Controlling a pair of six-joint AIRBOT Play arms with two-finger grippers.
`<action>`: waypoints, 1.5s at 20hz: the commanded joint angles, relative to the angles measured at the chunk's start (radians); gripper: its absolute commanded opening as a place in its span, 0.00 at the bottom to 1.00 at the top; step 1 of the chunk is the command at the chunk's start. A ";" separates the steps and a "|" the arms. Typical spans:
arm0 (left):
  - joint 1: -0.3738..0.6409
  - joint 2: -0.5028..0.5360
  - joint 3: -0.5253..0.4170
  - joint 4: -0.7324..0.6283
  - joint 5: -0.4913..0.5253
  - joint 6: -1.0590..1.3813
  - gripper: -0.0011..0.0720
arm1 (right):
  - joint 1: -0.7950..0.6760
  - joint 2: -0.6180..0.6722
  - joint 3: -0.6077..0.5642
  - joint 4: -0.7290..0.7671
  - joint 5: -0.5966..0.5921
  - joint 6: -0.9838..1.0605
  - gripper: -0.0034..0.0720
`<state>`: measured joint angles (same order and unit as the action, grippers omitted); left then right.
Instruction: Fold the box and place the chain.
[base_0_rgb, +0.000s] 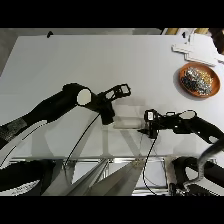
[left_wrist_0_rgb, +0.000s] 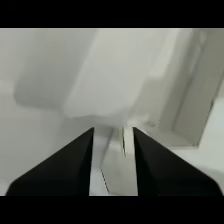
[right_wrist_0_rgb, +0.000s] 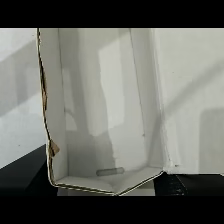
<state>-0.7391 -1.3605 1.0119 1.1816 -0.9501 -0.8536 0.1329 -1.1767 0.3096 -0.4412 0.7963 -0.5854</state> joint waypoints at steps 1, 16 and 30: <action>0.025 0.023 -0.087 0.039 -0.045 0.034 0.42 | 0.000 0.001 0.000 0.001 0.001 0.000 0.59; 0.064 0.023 -0.222 -0.209 0.158 0.635 0.42 | 0.000 0.001 0.000 0.001 0.001 0.000 0.59; 0.008 -0.035 -0.222 -0.276 0.193 0.675 0.43 | 0.000 0.001 0.000 0.001 0.001 0.000 0.59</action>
<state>-0.7143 -1.3792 0.7895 0.9321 -0.7757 -0.1825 0.1329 -1.1763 0.3096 -0.4408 0.7971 -0.5850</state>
